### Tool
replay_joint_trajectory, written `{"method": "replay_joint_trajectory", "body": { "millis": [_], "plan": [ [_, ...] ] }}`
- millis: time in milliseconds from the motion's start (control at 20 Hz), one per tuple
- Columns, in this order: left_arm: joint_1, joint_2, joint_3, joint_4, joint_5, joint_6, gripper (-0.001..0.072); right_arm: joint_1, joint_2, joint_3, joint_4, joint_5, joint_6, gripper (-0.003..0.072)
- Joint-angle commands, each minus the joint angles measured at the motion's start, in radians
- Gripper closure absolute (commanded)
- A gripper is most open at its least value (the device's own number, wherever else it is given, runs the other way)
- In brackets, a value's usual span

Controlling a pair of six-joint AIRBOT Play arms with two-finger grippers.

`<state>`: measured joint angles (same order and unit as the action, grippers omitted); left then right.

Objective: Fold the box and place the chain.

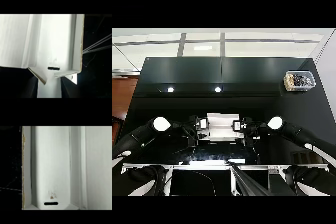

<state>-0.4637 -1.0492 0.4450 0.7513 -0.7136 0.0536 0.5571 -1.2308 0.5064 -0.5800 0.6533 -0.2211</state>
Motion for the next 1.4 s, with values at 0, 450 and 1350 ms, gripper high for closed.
{"method": "replay_joint_trajectory", "body": {
  "millis": [0,450,1350],
  "plan": [
    [-0.005,-0.002,0.000,-0.014,0.001,-0.010,0.0381,0.000,0.000,0.000,0.000,0.000,0.000,0.0209],
    [-0.026,-0.017,0.000,-0.166,-0.002,-0.012,0.0493,0.000,0.000,0.000,0.000,0.000,0.000,0.0210],
    [-0.066,-0.047,0.000,-0.156,0.049,-0.009,0.0407,0.000,0.000,0.000,0.000,-0.001,0.000,0.0209]
  ]
}}
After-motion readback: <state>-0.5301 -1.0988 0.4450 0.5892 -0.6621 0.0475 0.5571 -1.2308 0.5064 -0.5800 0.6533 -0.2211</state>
